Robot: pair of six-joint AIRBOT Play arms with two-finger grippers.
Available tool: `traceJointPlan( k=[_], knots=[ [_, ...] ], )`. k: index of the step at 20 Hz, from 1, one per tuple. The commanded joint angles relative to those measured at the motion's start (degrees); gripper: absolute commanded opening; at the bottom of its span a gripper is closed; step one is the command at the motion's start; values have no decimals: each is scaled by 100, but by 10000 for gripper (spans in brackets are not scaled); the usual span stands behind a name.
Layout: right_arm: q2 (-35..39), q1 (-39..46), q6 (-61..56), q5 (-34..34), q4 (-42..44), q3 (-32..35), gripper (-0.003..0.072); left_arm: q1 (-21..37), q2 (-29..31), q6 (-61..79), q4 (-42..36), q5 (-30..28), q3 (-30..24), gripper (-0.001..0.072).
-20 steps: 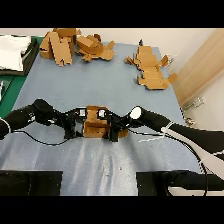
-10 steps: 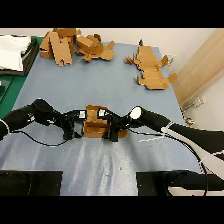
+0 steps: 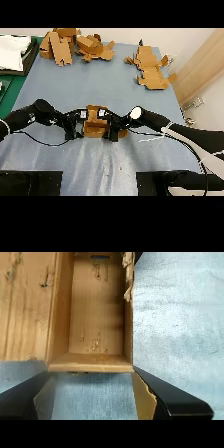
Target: Fold the box.
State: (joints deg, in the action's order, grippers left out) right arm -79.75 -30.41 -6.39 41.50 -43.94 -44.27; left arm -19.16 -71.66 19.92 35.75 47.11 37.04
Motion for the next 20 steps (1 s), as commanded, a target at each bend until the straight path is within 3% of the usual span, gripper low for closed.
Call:
traceJointPlan(
  k=[1, 20],
  knots=[
    [4, -2, 0, 2, 0, -4, 508, -122, 4, -2, -22, -33, 2, 691],
    [4, -2, 0, 4, 0, -4, 507, -326, -313, -127, 13, -83, -2, 690]
  ],
)
